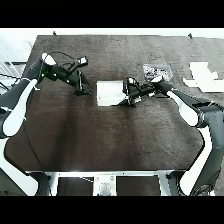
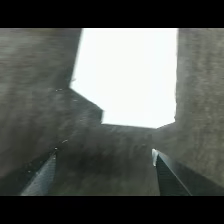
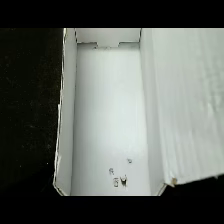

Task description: Fold the box and place the chain.

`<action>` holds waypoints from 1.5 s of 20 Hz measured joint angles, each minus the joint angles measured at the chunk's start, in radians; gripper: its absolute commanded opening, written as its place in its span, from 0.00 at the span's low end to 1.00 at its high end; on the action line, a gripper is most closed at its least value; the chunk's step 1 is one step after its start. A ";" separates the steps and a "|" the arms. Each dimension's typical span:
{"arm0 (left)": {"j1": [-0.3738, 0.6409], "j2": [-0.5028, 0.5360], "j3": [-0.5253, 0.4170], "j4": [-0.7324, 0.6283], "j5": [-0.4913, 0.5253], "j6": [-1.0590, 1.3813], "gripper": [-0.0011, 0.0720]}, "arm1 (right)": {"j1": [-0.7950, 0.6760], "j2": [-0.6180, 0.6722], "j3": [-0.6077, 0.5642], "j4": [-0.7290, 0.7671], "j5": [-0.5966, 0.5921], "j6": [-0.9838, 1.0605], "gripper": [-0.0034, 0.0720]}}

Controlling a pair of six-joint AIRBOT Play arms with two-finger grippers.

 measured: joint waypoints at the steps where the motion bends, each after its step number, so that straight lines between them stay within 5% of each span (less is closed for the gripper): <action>1: 0.000 -0.003 -0.023 -0.021 0.011 0.019 1.00 | 0.000 0.000 0.000 0.000 0.000 0.000 0.78; 11: 0.000 -0.018 -0.206 -0.171 0.109 0.288 1.00 | 0.000 0.000 0.000 0.000 0.000 0.000 0.78; 30: 0.000 -0.060 -0.224 -0.264 0.120 0.400 0.99 | 0.000 0.000 0.000 0.000 0.000 0.000 0.78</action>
